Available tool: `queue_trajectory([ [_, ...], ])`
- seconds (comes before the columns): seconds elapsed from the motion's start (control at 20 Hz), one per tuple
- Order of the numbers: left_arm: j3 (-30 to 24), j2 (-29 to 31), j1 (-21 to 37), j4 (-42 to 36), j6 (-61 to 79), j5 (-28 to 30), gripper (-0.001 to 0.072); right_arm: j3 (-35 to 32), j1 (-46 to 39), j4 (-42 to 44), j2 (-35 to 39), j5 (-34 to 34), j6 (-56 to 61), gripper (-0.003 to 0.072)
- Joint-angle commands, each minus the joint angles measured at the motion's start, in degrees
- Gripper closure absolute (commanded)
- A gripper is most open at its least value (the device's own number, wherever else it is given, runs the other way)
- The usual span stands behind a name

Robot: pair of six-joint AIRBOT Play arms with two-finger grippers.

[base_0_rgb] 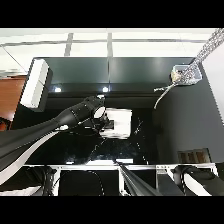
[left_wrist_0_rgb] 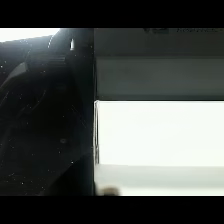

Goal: Fold the box and place the chain.

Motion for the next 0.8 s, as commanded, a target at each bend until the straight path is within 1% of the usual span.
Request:
queue_trajectory([
  [0.0, 0.0, 0.0, 0.0, 0.0, 0.0, 0.0, 0.0682, -0.3, 0.2, 7.3, 0.1, 4.6, -1.6, 0.067],
  [0.2, 0.0, 0.0, 0.0, 0.0, 0.0, 0.3, 0.0682, -1.0, 0.2, 18.3, -0.2, 4.5, -4.1, 0.0669],
  [0.45, 0.0, 0.0, 0.0, 0.0, 0.0, 0.4, 0.0682, -1.6, 0.2, 25.9, -0.3, 5.2, -4.5, 0.067],
  [0.6, 0.0, 0.0, 0.0, 0.0, 0.0, 0.5, 0.0682, -4.8, 0.5, 31.5, -0.3, 5.1, -4.7, 0.0669],
  [0.75, 0.0, 0.0, 0.0, 0.0, 0.0, 0.9, 0.0682, -9.0, 4.8, 31.5, -0.3, 1.6, -5.0, 0.0669],
])
